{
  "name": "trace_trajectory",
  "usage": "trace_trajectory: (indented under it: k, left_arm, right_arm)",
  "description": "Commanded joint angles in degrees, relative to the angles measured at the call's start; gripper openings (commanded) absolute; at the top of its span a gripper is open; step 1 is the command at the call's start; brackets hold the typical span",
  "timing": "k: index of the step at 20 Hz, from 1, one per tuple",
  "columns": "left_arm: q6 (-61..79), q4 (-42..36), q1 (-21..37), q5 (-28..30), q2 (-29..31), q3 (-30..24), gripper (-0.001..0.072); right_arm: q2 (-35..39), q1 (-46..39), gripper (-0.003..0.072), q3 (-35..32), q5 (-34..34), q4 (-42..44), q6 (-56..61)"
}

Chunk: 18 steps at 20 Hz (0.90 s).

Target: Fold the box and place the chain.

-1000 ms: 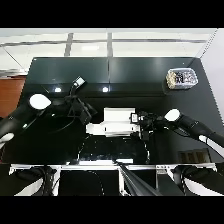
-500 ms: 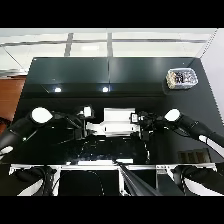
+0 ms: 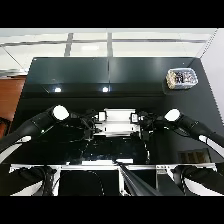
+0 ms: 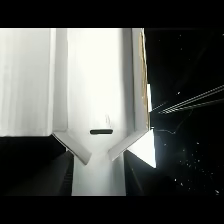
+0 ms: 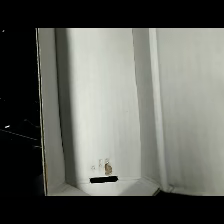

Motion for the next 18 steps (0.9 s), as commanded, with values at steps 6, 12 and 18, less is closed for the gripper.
trace_trajectory:
  k: [6,12,18]
  left_arm:
    - [1.20,-4.83,-1.42,0.81,-1.14,0.33,0.0171]
    - [1.25,-14.69,-4.00,3.85,-4.52,0.35,0.0172]
    - [1.22,-14.80,-3.98,3.65,-5.05,0.31,0.0121]
  right_arm:
    - [0.02,0.00,0.0008,0.02,0.00,0.02,0.00]
    - [0.02,0.00,0.0008,0.02,0.00,0.00,0.00]
    - [0.02,0.00,0.0008,0.02,0.00,0.02,0.00]
